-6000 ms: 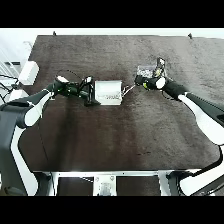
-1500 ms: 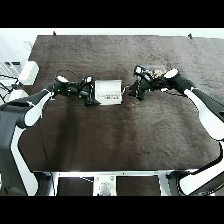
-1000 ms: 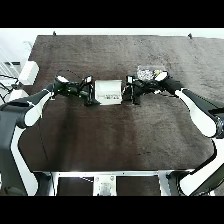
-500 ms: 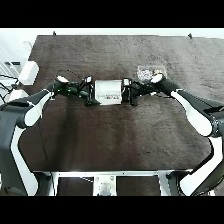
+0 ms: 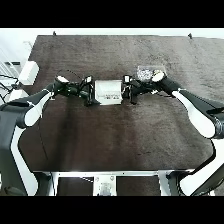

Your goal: Fold the box and place the chain.

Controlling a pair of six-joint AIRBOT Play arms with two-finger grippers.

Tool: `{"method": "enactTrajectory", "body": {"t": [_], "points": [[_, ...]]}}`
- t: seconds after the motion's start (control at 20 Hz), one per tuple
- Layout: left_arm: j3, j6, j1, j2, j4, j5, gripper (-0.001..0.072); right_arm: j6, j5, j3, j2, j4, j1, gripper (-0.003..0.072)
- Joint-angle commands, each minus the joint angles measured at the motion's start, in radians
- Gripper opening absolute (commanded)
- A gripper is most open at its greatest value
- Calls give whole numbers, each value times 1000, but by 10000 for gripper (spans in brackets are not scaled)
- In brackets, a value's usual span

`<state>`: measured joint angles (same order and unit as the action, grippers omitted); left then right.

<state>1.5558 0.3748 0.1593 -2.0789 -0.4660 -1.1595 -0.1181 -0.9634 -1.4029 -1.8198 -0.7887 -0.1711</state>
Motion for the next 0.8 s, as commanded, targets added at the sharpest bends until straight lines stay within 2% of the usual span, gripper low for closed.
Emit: {"method": "enactTrajectory", "body": {"t": [0.0, 0.5, 0.75], "points": [[0, 0, -1, 0, 0, 0, 481, 101, -39, 0, 83, -78, 10, 15], [0, 0, -1, 0, 0, 0, 481, 198, -103, -2, 380, -84, -23, 15], [0, 0, -1, 0, 0, 0, 481, 201, -89, -59, 413, -84, -75, 14]]}}
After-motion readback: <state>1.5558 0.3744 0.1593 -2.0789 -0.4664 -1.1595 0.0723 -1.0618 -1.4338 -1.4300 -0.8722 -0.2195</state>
